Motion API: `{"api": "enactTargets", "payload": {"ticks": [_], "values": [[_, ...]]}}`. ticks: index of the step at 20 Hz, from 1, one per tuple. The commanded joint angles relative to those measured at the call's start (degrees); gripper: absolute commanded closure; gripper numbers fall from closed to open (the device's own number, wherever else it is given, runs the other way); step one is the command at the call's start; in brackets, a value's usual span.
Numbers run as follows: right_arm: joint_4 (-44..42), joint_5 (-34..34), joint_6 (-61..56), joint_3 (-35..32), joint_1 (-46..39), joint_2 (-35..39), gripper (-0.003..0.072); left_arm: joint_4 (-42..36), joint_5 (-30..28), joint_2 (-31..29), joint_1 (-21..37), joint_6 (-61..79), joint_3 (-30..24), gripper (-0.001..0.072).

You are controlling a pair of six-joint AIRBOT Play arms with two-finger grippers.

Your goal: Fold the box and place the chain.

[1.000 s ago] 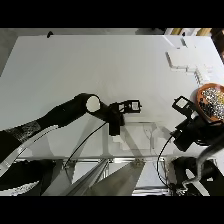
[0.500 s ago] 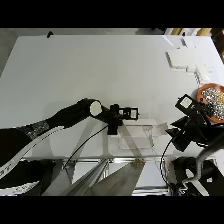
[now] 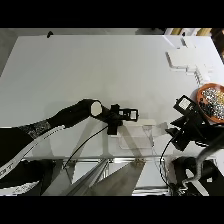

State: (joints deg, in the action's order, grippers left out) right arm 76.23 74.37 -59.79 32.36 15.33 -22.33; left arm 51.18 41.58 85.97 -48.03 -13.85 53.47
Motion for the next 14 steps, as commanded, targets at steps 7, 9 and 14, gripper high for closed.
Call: {"api": "enactTargets", "payload": {"ticks": [7, 9, 14], "values": [[0.0, 0.4, 2.9, -0.2, 0.1, 0.0, 0.0360, 0.0, 0.7, 0.0, 0.0, 0.1, 0.0, 0.0700], [-1.6, 0.4, 7.7, -1.3, 0.1, 0.0, 0.0546, 0.0, 0.7, 0.0, 0.0, 0.1, 0.0, 0.0700], [-11.0, -3.7, 24.3, -10.5, 3.1, -3.2, 0.0665, 0.0, 0.6, 0.0, 0.0, 0.1, 0.0, 0.0700]]}}
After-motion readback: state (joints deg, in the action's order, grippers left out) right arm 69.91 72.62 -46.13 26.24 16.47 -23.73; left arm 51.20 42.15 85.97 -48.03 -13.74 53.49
